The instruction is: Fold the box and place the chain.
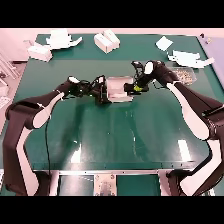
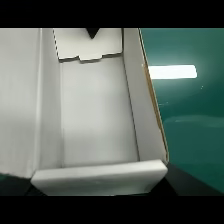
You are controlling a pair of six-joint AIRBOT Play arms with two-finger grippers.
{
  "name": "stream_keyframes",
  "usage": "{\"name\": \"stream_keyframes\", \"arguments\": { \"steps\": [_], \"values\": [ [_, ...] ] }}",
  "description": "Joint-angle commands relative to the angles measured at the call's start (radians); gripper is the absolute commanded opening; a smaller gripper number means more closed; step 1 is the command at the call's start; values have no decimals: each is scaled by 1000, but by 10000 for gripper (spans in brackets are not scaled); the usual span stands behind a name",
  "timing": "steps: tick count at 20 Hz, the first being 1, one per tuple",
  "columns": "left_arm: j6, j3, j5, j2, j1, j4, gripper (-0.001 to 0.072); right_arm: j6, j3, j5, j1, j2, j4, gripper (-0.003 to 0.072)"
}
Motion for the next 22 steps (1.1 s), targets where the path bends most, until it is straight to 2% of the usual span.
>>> {"name": "stream_keyframes", "arguments": {
  "steps": [1, 2, 3, 4, 5, 10, 12, 14, 15, 16, 22],
  "values": [
    [0, 0, 1, 0, -1, -2, 545, 29, 33, 68, 19, -36, -34, 190],
    [0, 0, 1, 0, -1, -2, 545, 40, 40, 77, 24, -39, -34, 172],
    [0, 0, 1, 0, -1, -2, 545, 43, 43, 80, 26, -40, -42, 47],
    [0, 0, 1, 0, -1, -2, 545, 50, 46, 89, 27, -40, -43, 26],
    [0, 0, 1, 0, -1, -2, 545, 53, 50, 101, 27, -42, -50, 11],
    [0, 0, 2, 0, -1, -2, 545, 53, 51, 123, 34, -46, -60, 25],
    [0, 0, 2, 0, -1, -2, 545, 53, 53, 123, 34, -46, -59, 318],
    [0, 0, 2, 0, -1, -2, 545, 53, 71, 131, 34, -46, -60, 391],
    [0, 0, 2, 0, -1, -2, 545, 53, 83, 135, 34, -45, -60, 486],
    [0, 0, 2, 0, -1, -2, 545, 53, 98, 145, 33, -45, -63, 516],
    [0, 0, 2, 0, -1, -2, 545, 53, 175, 202, 31, -35, -144, 517]
  ]
}}
